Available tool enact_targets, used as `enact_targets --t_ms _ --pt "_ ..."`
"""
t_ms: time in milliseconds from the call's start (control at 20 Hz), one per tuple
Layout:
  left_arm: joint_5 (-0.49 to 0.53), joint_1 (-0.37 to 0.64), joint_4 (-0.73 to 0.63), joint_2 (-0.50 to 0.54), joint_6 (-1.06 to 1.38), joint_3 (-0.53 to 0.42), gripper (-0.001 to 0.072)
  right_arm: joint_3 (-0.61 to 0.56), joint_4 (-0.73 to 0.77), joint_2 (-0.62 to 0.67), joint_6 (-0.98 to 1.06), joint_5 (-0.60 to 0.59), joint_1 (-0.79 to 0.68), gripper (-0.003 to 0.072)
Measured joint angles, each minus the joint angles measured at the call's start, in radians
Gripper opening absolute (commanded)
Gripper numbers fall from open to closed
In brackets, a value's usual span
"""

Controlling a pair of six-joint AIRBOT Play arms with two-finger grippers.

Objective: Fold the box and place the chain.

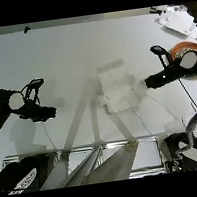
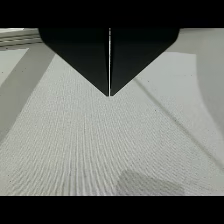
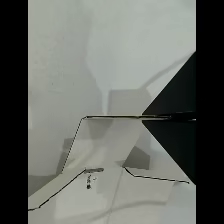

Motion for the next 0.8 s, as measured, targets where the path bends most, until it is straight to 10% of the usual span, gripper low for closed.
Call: enact_targets --t_ms 800 --pt "0.117 -0.002 -0.051 0.000 0.225 0.000 0.0012 -0.266 0.068 0.272 0.087 -0.147 0.021 0.0005"
